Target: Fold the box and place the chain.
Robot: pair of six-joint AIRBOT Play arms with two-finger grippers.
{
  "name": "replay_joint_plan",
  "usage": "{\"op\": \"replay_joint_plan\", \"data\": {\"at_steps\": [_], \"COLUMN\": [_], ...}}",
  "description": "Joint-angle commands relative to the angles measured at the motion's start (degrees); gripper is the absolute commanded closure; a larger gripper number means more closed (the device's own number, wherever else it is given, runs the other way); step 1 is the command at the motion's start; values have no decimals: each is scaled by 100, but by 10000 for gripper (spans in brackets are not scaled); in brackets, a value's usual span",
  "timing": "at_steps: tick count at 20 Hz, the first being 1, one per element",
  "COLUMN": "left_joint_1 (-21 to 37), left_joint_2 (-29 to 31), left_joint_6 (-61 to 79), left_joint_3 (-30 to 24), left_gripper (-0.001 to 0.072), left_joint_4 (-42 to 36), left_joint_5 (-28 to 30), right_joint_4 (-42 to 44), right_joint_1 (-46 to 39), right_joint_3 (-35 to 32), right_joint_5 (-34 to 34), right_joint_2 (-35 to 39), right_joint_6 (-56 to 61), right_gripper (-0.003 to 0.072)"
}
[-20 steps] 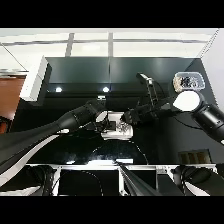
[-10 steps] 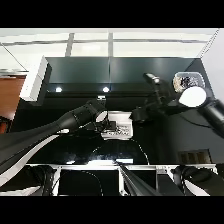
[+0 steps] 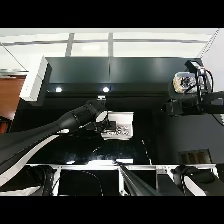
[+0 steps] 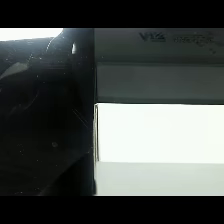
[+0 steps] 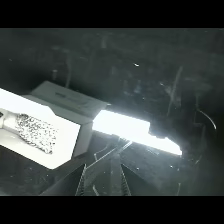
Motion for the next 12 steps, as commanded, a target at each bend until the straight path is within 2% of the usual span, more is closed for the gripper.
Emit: {"op": "replay_joint_plan", "data": {"at_steps": [1,2,4,5,10,12], "left_joint_1": [4,-7,-7,-9,-160,-181], "left_joint_2": [2,15,74,144,1038,1626], "left_joint_6": [-15,-17,-15,-4,619,463], "left_joint_3": [28,68,175,227,190,-118], "left_gripper": [649,502,62,11,12,13], "left_joint_4": [-9,4,61,173,721,1394], "left_joint_5": [-44,-122,-337,-457,-756,-962], "right_joint_4": [-96,-96,-98,-98,-98,-146], "right_joint_1": [-72,-72,-72,-72,-72,-72], "right_joint_3": [7,7,7,7,7,7], "right_joint_5": [66,68,57,48,22,20], "right_joint_2": [76,76,76,76,76,76], "right_joint_6": [-136,-146,-151,-166,-164,-164], "right_gripper": [415,415,415,415,415,415]}}
